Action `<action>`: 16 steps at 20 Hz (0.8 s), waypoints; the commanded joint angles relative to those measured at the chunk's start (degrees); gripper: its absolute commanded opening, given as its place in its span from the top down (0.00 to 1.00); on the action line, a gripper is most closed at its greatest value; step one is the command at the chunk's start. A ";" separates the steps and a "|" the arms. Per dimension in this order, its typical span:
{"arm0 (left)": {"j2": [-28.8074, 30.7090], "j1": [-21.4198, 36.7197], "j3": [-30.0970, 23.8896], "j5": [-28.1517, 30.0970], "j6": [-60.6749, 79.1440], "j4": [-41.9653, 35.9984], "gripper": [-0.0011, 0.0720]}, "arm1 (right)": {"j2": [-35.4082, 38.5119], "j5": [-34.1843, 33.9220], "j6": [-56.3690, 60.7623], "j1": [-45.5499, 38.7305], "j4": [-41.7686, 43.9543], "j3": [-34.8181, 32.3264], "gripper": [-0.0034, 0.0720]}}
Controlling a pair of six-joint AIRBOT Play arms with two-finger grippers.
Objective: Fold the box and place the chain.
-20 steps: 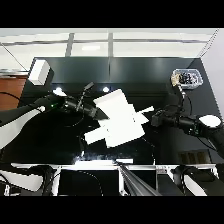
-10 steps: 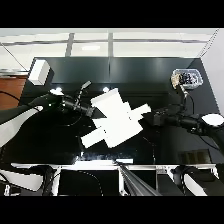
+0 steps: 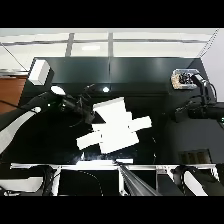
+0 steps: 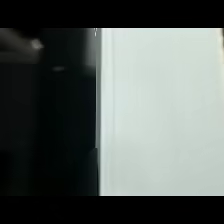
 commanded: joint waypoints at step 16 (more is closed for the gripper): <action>3.15 -10.08 -0.33 18.34 23.34 11.82 0.95 | -8.24 -6.95 -20.52 14.34 4.90 -2.19 0.10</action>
